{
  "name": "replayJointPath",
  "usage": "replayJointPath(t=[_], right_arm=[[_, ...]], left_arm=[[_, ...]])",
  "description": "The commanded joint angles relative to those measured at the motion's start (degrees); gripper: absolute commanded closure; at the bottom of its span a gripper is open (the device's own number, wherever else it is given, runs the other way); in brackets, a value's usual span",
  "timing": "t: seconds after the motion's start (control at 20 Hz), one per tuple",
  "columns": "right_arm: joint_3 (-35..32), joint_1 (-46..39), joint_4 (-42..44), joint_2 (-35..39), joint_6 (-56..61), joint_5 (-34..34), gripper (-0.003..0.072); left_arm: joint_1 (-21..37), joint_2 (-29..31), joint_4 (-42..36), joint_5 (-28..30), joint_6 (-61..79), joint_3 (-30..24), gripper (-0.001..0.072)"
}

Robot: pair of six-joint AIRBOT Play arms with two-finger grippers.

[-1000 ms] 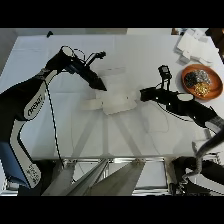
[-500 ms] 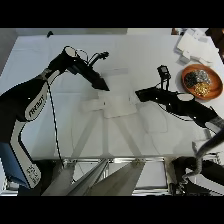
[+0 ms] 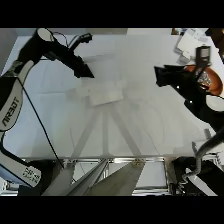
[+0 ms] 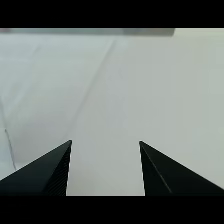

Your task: Fold the box and place the chain.

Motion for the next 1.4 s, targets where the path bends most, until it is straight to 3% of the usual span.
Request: replayJointPath(t=[0.0, 0.15, 0.25, 0.45, 0.6, 0.85, 1.35], right_arm=[[0.07, 0.00, -0.39, 6.73, -0.15, -7.56, 0.0230], [0.04, 0.00, -0.39, 6.88, -0.22, -7.28, 0.0230], [0.04, 0.00, -0.42, 6.88, -0.22, -7.30, 0.0230], [0.04, 0.00, -0.42, 6.40, -0.22, -7.30, 0.0231], [0.04, 0.00, -0.39, 5.51, -0.22, -7.30, 0.0231], [0.04, 0.00, -0.39, 5.18, -0.22, -7.32, 0.0231], [0.04, 0.00, -0.39, 5.16, -0.20, -7.28, 0.0231]], left_arm=[[0.57, 8.76, 6.97, 1.07, -1.46, -0.96, 0.0706], [0.39, 14.14, 0.70, 0.81, 3.52, -6.82, 0.0706], [0.28, 14.23, -5.29, 0.66, 7.04, -12.96, 0.0706], [-2.10, 12.07, -6.49, 11.39, 17.00, -23.19, 0.0705], [-4.94, 8.02, -6.58, 16.55, 29.05, -23.93, 0.0703], [-8.24, 1.07, -8.39, 17.05, 36.81, -23.91, 0.0701], [-8.52, -2.19, -9.05, 19.52, 37.29, -23.91, 0.0701]])
